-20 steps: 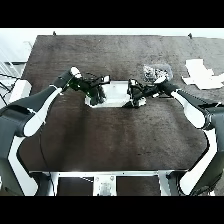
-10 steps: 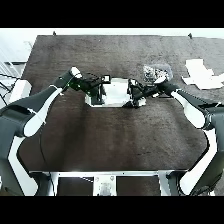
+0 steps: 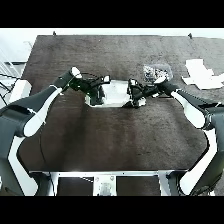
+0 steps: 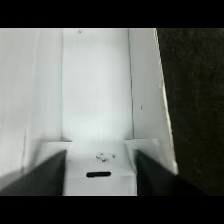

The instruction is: Fold the box and place the chain.

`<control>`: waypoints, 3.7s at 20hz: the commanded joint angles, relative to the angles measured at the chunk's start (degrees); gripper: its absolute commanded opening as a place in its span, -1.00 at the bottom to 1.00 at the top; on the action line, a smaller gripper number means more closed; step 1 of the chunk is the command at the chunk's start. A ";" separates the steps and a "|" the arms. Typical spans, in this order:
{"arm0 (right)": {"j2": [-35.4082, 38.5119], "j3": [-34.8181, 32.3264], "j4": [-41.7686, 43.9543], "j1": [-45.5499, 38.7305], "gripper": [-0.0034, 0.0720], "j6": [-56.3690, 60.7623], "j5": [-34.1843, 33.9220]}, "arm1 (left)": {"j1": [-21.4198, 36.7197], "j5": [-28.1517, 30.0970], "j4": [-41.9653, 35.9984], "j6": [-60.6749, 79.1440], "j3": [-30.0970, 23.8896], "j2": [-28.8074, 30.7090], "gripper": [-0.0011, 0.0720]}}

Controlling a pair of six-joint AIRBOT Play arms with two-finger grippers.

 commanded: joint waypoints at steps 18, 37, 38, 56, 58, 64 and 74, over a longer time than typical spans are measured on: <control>-0.04 0.00 0.00 0.02 0.64 0.09 -0.07 | 6.29 -7.45 -3.04 -0.68 0.02 3.13 -0.93; -0.04 0.00 0.00 0.02 0.64 0.07 -0.07 | 9.22 11.80 -4.24 -49.37 -15.34 26.56 -0.94; -0.04 0.00 0.00 0.02 0.64 0.07 -0.07 | 9.22 12.55 -4.22 -50.47 -18.29 28.20 -0.94; -0.04 0.00 0.02 0.02 0.64 0.07 -0.07 | 19.87 6.38 -13.84 -64.30 -33.86 29.88 -0.94; -0.04 0.00 0.02 0.02 0.64 0.07 -0.07 | 19.87 6.43 -15.08 -65.29 -33.90 29.07 -0.94; -0.04 0.00 0.02 0.02 0.64 0.07 -0.07 | 19.87 6.82 -18.01 -64.70 -33.88 24.24 -0.94; -0.04 0.00 0.00 0.02 0.64 0.07 -0.07 | 19.02 9.86 -19.39 -63.21 -33.88 18.47 -0.94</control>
